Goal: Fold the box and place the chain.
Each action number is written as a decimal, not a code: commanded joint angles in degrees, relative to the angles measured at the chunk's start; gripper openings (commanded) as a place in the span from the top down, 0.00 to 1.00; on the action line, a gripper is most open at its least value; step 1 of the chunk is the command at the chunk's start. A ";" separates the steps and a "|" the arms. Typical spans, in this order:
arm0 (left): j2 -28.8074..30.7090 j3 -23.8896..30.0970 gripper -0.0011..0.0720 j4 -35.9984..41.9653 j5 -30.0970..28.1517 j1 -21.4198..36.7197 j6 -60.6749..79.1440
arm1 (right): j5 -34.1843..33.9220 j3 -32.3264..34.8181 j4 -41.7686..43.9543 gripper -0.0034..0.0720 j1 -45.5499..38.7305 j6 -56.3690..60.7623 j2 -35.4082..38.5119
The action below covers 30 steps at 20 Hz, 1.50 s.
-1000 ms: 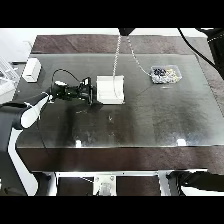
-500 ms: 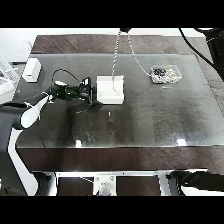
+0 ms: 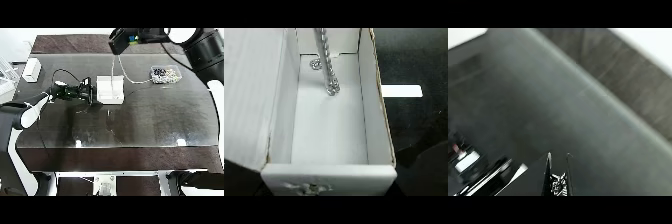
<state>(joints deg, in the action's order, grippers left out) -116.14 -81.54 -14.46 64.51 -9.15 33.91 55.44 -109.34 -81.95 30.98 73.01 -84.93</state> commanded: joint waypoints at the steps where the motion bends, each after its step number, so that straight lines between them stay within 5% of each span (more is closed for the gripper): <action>1: 0.00 0.02 0.67 0.00 0.02 0.02 0.02 | 0.57 3.32 4.39 0.95 0.02 0.48 -0.90; 12: 0.00 0.02 0.67 0.00 0.00 0.02 0.02 | -0.35 12.68 8.87 0.95 0.00 1.84 -2.10; 21: 0.00 0.02 0.67 0.00 0.02 0.02 0.00 | -1.66 15.89 8.39 0.95 -0.46 1.77 -13.00; 22: 0.00 0.02 0.67 0.00 0.02 0.02 0.00 | -1.75 15.89 8.20 0.85 -1.11 1.77 -13.25; 24: 0.00 0.02 0.67 0.00 0.02 0.02 0.00 | -1.57 15.80 8.44 0.29 -2.47 1.79 -12.81; 30: 0.00 0.02 0.67 0.00 0.02 0.02 0.00 | 4.42 16.44 7.48 0.28 -8.37 2.73 -6.27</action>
<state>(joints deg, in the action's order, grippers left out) -116.14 -81.52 -14.46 64.53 -9.15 33.91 56.73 -93.36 -73.65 25.54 74.98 -93.89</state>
